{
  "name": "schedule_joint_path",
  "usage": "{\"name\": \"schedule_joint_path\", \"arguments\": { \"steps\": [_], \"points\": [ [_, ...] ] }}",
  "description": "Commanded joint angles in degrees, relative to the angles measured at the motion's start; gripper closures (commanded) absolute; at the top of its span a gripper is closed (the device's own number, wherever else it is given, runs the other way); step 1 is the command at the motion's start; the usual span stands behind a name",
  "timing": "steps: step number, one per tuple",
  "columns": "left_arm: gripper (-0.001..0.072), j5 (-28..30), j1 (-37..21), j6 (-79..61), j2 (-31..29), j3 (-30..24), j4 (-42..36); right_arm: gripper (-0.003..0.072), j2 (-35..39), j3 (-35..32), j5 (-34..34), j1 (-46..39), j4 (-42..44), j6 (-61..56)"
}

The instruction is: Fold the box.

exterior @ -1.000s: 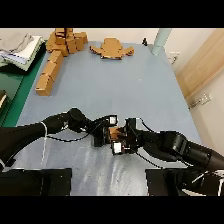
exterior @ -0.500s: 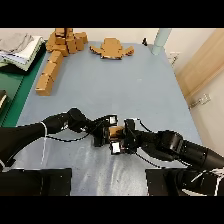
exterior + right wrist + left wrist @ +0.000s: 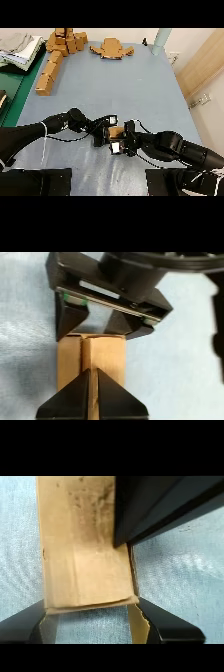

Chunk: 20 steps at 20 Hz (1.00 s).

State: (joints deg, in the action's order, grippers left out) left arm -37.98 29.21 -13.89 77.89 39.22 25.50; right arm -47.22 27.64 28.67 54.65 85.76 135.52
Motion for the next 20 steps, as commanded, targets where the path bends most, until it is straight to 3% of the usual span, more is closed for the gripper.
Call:
{"name": "schedule_joint_path", "arguments": {
  "steps": [1,10,12,20],
  "points": [
    [0.011,0.0,0.0,0.0,0.0,0.0,0.0,0.0602,0.0,0.0,0.5,0.1,1.1,0.2],
    [0.0111,0.0,0.0,0.0,0.0,0.0,0.0,0.0582,4.9,0.0,0.1,-0.5,-1.0,0.6],
    [0.0111,0.0,0.0,0.0,0.0,0.0,0.0,0.068,3.7,0.0,0.6,-1.4,-1.0,0.5],
    [0.0111,0.0,0.0,0.0,0.0,0.0,0.0,0.068,0.0,-0.1,0.9,-1.3,2.1,0.6]
  ]
}}
